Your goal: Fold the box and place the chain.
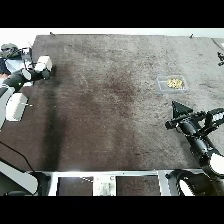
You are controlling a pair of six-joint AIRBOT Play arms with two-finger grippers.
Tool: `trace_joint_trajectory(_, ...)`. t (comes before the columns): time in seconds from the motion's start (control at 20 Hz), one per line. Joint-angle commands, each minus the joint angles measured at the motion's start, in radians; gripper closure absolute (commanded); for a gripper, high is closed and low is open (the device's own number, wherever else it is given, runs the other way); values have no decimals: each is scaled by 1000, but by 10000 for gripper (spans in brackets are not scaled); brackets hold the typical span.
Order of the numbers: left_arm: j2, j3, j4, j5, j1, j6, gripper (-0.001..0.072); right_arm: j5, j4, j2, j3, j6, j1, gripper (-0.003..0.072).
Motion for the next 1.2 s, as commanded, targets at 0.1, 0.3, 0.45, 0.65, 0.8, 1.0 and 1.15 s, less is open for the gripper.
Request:
trace_joint_trajectory(0.1,-40,-7,11,5,0,-19,702,0,0,0,0,0,0,698)
trace_joint_trajectory(0.3,-64,-7,11,5,0,-18,701,0,0,0,0,0,0,698)
trace_joint_trajectory(0.45,-79,-7,13,3,0,-10,700,0,0,0,0,0,0,698)
trace_joint_trajectory(0.65,-80,-8,29,6,0,-2,695,0,0,0,0,0,0,698)
trace_joint_trajectory(0.8,-79,-7,37,10,0,-2,226,0,0,0,0,0,0,698)
trace_joint_trajectory(1.0,-76,-2,37,-3,0,-2,224,0,0,0,0,0,0,698)
trace_joint_trajectory(1.15,-64,1,37,-23,0,-3,-7,0,0,0,0,0,0,698)
